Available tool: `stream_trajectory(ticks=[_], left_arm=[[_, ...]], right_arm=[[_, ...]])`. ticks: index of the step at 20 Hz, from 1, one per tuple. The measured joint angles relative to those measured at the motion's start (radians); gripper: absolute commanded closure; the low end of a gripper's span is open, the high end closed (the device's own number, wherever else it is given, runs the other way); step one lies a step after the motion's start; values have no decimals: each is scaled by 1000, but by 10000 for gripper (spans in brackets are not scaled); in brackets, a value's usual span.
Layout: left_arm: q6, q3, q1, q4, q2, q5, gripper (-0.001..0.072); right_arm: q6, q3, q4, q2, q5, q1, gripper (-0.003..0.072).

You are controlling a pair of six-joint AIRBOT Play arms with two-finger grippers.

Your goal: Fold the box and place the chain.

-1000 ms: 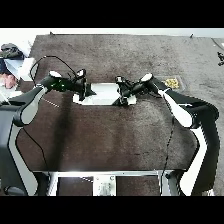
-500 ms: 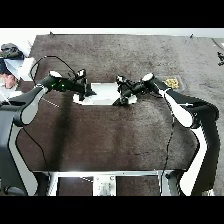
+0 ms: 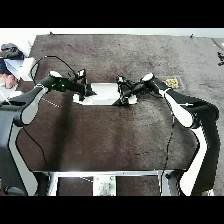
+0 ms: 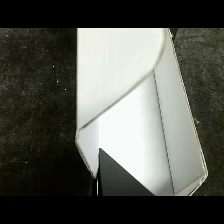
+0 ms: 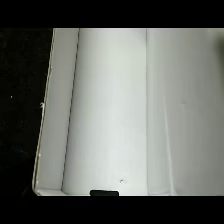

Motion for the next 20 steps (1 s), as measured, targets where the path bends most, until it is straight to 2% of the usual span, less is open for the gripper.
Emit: stream_trajectory(ticks=[19, 20], left_arm=[[0, 0, 0, 1, 0, 0, 697], [0, 0, 0, 1, 0, 0, 697]], right_arm=[[-8, 0, 60, -9, 5, -26, 100], [-10, 0, 60, -10, 4, -26, 144]])
